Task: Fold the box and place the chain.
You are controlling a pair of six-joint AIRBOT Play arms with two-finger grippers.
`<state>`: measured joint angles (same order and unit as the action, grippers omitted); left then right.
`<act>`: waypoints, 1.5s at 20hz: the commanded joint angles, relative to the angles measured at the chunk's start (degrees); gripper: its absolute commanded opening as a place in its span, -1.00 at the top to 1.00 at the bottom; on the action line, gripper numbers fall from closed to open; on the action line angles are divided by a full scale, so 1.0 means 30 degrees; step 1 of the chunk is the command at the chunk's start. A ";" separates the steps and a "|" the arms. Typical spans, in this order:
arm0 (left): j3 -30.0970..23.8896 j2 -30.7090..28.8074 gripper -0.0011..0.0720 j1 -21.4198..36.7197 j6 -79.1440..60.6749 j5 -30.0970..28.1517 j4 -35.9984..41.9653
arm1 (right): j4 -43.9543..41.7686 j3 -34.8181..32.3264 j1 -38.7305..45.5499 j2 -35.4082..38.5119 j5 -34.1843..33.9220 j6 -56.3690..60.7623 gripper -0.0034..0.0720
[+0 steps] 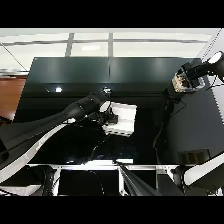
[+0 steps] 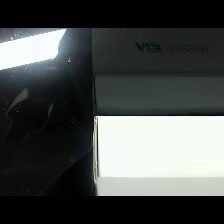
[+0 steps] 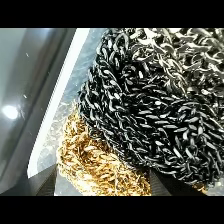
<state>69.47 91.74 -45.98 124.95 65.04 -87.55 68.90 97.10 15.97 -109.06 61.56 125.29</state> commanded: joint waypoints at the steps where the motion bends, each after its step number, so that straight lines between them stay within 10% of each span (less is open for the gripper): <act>1: 0.0015 0.0000 0.89 0.0007 0.0000 0.0066 -0.0007 | -0.0066 0.0007 -0.0044 -0.0015 0.0517 -0.0634 -0.51; 18: 0.0015 0.0000 0.89 0.0007 0.0000 0.0051 -0.0007 | 0.1260 0.0277 -0.0714 -0.0095 0.1668 -0.1042 -0.49; 22: 0.0015 0.0000 0.89 0.0007 0.0000 0.0051 -0.0007 | 0.0823 0.0284 -0.0874 0.0015 0.1188 -0.2113 0.77; 30: 0.0015 0.0000 0.89 0.0007 0.0000 0.0044 -0.0007 | 0.0867 0.0284 0.0102 0.4022 0.0816 -0.6390 0.88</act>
